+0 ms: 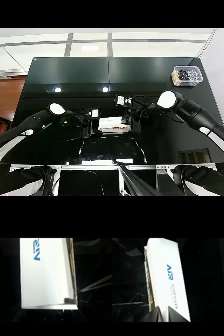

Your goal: Fold the box and place the chain.

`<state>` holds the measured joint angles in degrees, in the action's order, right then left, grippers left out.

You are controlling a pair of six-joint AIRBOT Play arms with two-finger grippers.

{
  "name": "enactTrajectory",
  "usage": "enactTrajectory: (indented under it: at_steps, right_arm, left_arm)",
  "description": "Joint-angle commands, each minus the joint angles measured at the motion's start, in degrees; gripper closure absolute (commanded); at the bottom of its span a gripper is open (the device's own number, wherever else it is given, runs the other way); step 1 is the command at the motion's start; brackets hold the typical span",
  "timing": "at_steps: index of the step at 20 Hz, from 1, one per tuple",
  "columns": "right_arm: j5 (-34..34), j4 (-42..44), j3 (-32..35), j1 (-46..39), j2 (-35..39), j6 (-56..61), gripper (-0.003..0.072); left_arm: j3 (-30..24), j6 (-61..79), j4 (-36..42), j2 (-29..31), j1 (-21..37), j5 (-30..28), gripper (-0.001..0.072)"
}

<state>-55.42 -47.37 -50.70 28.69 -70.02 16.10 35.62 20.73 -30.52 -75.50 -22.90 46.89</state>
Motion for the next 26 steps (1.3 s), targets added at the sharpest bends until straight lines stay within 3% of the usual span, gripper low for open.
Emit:
enactTrajectory:
  at_steps: [1,14,16,26]
  right_arm:
    - [-0.5,-0.1,0.0,0.1,-0.2,0.2,0.0565]
    - [-1.7,-2.3,0.1,2.1,-1.5,0.8,0.0542]
    - [-1.7,-2.3,0.2,2.1,-1.6,1.1,0.0413]
    - [-0.5,-2.0,2.9,2.1,-0.7,1.6,0.0414]
  left_arm:
    - [0.0,0.0,0.0,0.0,0.0,0.1,0.0418]
    - [0.0,0.0,0.0,0.0,0.0,0.1,0.0418]
    - [0.0,0.0,0.0,0.0,0.0,0.1,0.0418]
    - [0.0,0.0,0.0,0.0,0.0,0.1,0.0417]
